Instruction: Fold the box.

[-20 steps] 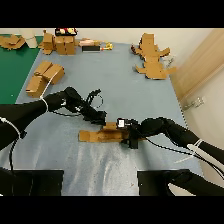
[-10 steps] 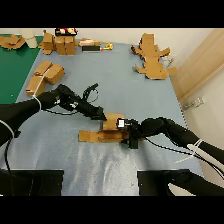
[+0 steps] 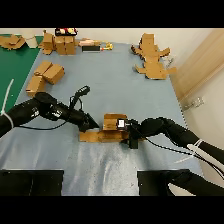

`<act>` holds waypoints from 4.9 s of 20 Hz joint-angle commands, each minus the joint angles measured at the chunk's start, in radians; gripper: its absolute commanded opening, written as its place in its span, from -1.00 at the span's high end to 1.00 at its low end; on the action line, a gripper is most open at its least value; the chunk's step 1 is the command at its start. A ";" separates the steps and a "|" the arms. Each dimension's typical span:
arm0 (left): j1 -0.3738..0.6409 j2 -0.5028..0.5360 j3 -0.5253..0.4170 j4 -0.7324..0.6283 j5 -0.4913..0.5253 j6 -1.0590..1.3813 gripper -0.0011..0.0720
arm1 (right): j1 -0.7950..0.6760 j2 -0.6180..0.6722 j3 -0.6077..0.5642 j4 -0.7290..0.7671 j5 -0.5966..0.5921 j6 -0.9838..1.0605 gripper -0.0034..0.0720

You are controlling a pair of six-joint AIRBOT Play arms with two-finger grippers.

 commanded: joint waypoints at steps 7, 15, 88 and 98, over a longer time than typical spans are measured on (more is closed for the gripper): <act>-0.233 0.180 -0.057 0.445 0.240 0.063 -0.73 | 0.001 0.000 0.001 0.000 0.000 0.000 -0.34; -0.326 0.043 -0.057 0.443 0.379 0.124 -0.74 | 0.001 0.000 0.001 0.000 0.003 0.000 -0.34; -0.078 0.193 -0.266 0.292 0.302 -1.175 0.95 | 0.001 0.000 0.000 0.001 0.007 0.000 -0.34; -0.093 0.152 -0.266 0.137 0.354 -1.054 0.94 | 0.001 0.000 0.000 0.001 0.007 0.000 -0.34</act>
